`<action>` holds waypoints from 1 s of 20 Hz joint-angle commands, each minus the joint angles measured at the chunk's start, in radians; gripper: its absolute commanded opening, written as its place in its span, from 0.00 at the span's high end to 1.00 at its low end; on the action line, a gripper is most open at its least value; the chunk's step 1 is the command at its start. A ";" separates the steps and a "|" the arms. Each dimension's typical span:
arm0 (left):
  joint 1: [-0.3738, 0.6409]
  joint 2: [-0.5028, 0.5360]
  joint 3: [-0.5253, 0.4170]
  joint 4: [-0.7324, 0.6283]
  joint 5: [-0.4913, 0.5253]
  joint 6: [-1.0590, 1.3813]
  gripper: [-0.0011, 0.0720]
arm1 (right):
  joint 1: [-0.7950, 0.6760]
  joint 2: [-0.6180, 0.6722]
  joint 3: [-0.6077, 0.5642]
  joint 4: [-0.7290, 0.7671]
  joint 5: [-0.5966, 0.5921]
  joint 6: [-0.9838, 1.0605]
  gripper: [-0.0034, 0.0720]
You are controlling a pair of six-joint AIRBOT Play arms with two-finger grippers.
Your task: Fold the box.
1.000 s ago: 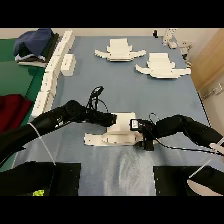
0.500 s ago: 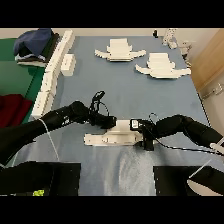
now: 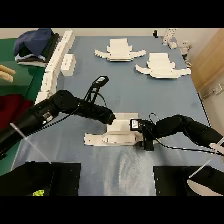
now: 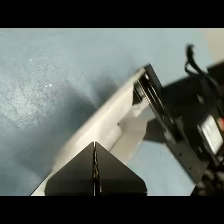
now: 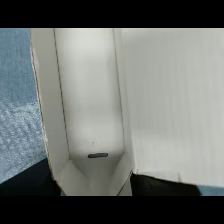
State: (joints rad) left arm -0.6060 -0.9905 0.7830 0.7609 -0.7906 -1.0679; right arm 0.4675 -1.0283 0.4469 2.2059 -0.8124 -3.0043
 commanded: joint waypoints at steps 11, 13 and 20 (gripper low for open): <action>-0.100 0.267 -0.162 0.338 -0.250 0.347 0.92 | 0.001 0.000 0.000 0.000 0.000 0.000 0.25; -0.021 0.258 -0.224 0.268 -0.229 0.539 0.09 | 0.001 0.000 0.000 0.000 0.000 0.000 0.25; 0.048 0.131 -0.301 0.063 -0.053 0.910 0.09 | 0.001 0.000 0.000 0.000 0.000 0.000 0.26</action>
State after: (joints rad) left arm -0.5739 -0.8066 0.5037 0.9131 -0.9268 -0.3252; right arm 0.4675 -1.0283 0.4469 2.2055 -0.8124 -3.0043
